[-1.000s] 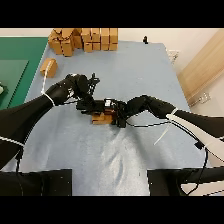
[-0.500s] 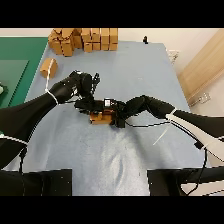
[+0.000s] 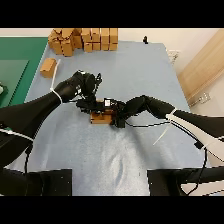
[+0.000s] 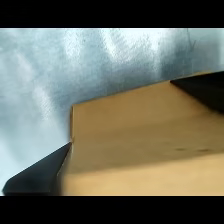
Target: Fold the box.
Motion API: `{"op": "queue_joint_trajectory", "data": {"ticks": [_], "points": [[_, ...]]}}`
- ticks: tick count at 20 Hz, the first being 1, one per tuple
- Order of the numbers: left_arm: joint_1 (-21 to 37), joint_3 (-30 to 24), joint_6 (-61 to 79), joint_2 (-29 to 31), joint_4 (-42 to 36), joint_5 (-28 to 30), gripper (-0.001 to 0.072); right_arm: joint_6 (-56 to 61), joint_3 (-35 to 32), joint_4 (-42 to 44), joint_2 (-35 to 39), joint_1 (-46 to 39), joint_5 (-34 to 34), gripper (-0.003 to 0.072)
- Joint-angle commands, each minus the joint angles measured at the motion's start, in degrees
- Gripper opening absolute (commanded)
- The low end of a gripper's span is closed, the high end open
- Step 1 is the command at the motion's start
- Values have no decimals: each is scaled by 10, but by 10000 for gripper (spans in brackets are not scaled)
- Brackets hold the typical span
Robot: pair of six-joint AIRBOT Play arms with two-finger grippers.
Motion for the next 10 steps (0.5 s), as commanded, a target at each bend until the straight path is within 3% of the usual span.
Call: {"op": "queue_joint_trajectory", "data": {"ticks": [1,7,8,9,10], "points": [[-14,24,-3,-31,3,-26,415,-1,0,-1,0,0,0,503],[-16,40,-35,-37,21,-47,409,-1,0,-1,0,0,0,503],[-16,40,-41,-37,21,-53,175,-1,0,-1,0,0,0,503],[-16,41,-36,-37,13,-59,16,-1,0,-1,0,0,0,503],[-16,41,-42,-37,7,-73,14,-1,0,-1,0,0,0,503]]}}
